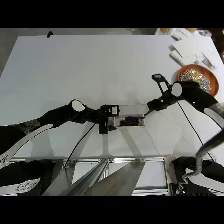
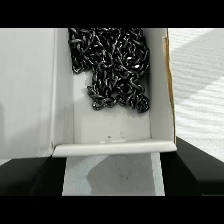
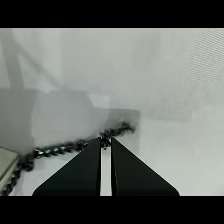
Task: Fold the box and place the chain.
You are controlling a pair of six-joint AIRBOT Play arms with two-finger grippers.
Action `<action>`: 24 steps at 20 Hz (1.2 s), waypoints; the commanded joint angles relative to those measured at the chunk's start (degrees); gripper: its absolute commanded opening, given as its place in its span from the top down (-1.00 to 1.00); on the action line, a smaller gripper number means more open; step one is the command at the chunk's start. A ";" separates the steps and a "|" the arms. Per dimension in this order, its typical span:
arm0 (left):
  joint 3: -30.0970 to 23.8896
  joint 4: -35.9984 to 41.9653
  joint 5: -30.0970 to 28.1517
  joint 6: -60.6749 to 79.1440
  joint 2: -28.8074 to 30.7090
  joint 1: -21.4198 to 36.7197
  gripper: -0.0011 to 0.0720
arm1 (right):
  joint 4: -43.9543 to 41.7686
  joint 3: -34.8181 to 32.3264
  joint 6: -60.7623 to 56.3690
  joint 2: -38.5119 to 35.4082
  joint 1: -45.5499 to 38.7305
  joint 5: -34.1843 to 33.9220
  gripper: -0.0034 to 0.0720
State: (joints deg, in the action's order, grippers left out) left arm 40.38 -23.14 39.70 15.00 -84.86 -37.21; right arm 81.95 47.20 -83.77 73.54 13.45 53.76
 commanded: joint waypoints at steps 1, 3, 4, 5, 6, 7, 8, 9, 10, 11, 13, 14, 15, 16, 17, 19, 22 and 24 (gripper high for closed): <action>-0.02 0.00 -0.02 0.02 0.04 -0.02 0.09 | -1.14 0.04 0.00 -7.26 0.00 3.02 0.87; -0.02 -0.02 -0.02 0.02 0.04 -0.02 0.09 | -3.19 0.04 0.02 -12.15 0.28 4.85 0.87; -0.02 0.00 0.02 0.02 0.04 -0.02 0.09 | -4.24 0.04 0.07 -14.67 0.79 6.01 0.87; -0.02 0.00 -0.02 0.02 0.04 -0.02 0.09 | -4.92 0.04 0.09 -17.00 1.53 7.08 0.87; -0.02 -0.02 -0.02 0.02 0.04 -0.02 0.09 | -5.60 0.04 0.31 -19.28 2.54 8.17 0.87; -0.02 0.00 -0.02 0.02 0.04 -0.02 0.09 | -6.36 0.04 0.31 -21.59 3.78 9.25 0.87; -0.02 -0.02 -0.02 0.04 0.04 -0.02 0.09 | -7.10 0.04 0.31 -23.74 4.98 10.29 0.87; -0.02 -0.02 -0.02 0.02 0.04 -0.02 0.09 | -8.00 0.04 0.31 -25.97 6.34 11.45 0.87; -0.02 0.00 -0.02 0.02 0.04 -0.02 0.09 | -9.11 0.04 0.31 -27.82 7.63 12.00 0.87; -0.02 0.00 -0.02 0.02 0.04 -0.02 0.09 | -10.54 0.04 0.31 -29.68 9.09 12.02 0.87; -0.02 -0.02 -0.02 0.02 0.04 -0.02 0.09 | -13.81 0.04 0.31 -32.00 11.58 11.19 0.87; -0.02 0.00 0.00 0.02 0.04 -0.02 0.09 | -15.63 0.04 0.33 -32.41 12.63 10.75 0.87; -0.02 -0.02 -0.02 0.02 0.04 -0.02 0.09 | -17.44 0.04 0.85 -32.52 13.77 9.86 0.87; -0.02 -0.02 -0.02 0.02 0.04 -0.02 0.09 | -18.62 0.04 2.01 -32.46 14.86 8.33 0.87; -0.02 -0.02 -0.02 0.02 0.04 -0.02 0.09 | -19.26 0.04 2.19 -32.20 16.13 6.08 0.87; -0.02 0.00 -0.02 0.02 0.04 -0.02 0.09 | -19.28 -0.11 2.19 -30.56 18.71 1.16 0.87; -0.02 -0.02 -0.02 0.02 0.04 -0.02 0.09 | -19.26 -0.20 2.82 -24.61 22.05 -3.39 0.87; -0.02 0.00 -0.02 0.02 0.04 -0.02 0.09 | -19.26 -0.20 3.34 -20.09 23.17 -3.69 0.87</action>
